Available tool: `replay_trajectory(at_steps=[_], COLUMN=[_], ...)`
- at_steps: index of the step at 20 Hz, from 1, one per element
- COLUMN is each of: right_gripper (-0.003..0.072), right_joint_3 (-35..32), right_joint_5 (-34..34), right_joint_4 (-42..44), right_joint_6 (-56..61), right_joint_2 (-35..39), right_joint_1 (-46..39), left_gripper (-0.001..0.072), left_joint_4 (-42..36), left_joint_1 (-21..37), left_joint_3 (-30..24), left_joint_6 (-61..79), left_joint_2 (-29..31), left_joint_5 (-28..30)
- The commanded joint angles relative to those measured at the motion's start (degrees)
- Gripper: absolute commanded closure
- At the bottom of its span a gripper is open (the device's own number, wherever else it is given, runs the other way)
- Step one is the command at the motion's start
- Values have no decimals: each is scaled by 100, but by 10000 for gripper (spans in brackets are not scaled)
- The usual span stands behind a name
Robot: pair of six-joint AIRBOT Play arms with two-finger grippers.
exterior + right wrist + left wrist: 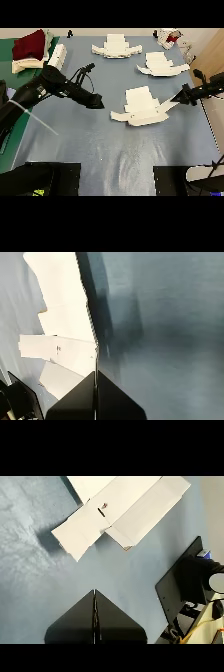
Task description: Fold the box.
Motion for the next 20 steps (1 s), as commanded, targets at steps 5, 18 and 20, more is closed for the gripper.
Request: replay_trajectory(at_steps=[5, 18, 20], right_gripper=[664, 485, 612], right_joint_3=[-3405, -2651, -2651], right_joint_5=[2131, 1368, 1377], right_joint_4=[-122, -127, -79], right_joint_6=[1038, 321, 90], right_joint_2=[2785, 1394, 1360], right_joint_1=[1410, 1718, 1893], left_gripper=[696, 242, 242], left_joint_4=[444, 570, 573], left_joint_1=[994, 1040, 1040], left_joint_3=[-1554, -1639, -1639], left_joint_6=[-28, 96, 94], left_joint_2=[1755, 1814, 1814], left_joint_5=[-656, -461, -457])
